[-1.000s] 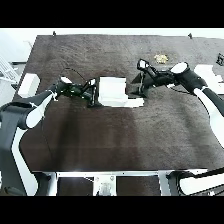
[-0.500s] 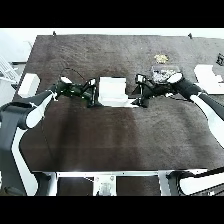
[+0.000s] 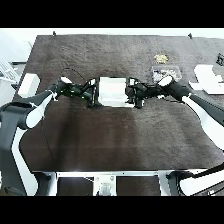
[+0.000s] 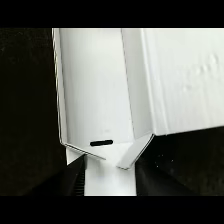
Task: Fold the box and place the chain.
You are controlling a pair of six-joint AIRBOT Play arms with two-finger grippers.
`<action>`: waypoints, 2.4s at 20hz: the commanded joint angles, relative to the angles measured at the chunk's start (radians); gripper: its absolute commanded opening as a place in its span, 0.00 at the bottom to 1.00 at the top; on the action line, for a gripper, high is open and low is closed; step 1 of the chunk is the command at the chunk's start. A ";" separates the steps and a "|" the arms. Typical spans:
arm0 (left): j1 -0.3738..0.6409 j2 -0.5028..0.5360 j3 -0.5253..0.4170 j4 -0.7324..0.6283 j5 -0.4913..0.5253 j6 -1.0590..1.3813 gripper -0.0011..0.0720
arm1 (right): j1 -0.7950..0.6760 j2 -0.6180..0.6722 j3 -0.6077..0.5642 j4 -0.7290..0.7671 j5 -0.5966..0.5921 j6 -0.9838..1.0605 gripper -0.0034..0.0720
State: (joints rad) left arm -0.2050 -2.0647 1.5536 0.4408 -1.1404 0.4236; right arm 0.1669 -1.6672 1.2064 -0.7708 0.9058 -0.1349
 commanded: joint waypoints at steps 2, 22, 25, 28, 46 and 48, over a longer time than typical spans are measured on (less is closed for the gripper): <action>0.001 0.000 0.001 0.000 0.000 0.000 0.41 | 0.034 -0.002 0.000 0.061 -0.026 -0.062 0.35; 0.001 0.000 0.001 0.000 0.000 0.000 0.41 | 0.042 -0.071 0.013 0.169 -0.051 -0.188 0.95; 0.001 0.000 0.001 0.000 0.000 0.000 0.41 | 0.039 -0.070 0.018 0.169 -0.053 -0.188 0.79; 0.001 0.000 0.001 0.000 0.000 0.000 0.41 | 0.023 -0.069 0.019 0.156 -0.053 -0.174 0.24; 0.001 0.000 0.001 0.000 0.000 0.000 0.41 | -0.181 0.166 0.009 -0.139 0.048 0.881 0.06; 0.001 0.000 0.001 0.000 0.000 0.000 0.41 | -0.256 0.166 -0.019 -0.139 0.100 0.992 0.06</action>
State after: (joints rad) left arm -0.2047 -2.0647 1.5539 0.4408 -1.1416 0.4236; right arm 0.0032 -1.5108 1.2102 -0.9066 0.9401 0.6315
